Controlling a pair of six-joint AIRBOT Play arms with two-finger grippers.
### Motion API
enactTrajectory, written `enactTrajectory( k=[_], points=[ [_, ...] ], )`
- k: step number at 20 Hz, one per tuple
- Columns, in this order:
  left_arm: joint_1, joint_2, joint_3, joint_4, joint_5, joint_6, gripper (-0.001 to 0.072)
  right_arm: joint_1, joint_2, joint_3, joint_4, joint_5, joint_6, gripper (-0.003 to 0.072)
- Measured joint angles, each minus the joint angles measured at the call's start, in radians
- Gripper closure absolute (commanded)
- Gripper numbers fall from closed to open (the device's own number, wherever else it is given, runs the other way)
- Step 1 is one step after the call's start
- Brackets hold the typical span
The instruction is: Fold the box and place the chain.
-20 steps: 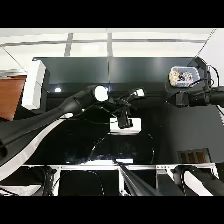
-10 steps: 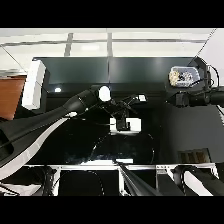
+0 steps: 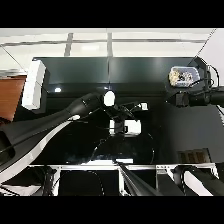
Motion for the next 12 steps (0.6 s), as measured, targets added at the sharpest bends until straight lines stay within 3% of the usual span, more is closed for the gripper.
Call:
enactTrajectory(
  k=[2, 3, 4, 8, 12],
  points=[
    [-0.025, -0.004, 0.000, 0.071, 0.035, -0.079, 0.0030, 0.000, 0.000, 0.000, 0.000, -0.003, -0.002, 0.0673],
    [-0.037, -0.007, 0.000, 0.109, 0.067, -0.127, 0.0257, 0.000, 0.000, 0.000, 0.000, -0.009, -0.002, 0.0673],
    [-0.046, -0.009, 0.001, 0.136, 0.084, -0.164, 0.0352, 0.000, 0.000, 0.000, 0.000, -0.015, -0.002, 0.0673],
    [-0.054, 0.035, 0.003, 0.235, 0.056, -0.267, 0.0352, -0.001, 0.000, 0.000, 0.000, -0.037, -0.002, 0.0673],
    [0.053, 0.187, -0.012, 0.322, -0.112, -0.418, 0.0352, -0.001, 0.000, 0.000, 0.000, -0.046, -0.002, 0.0673]
  ],
)
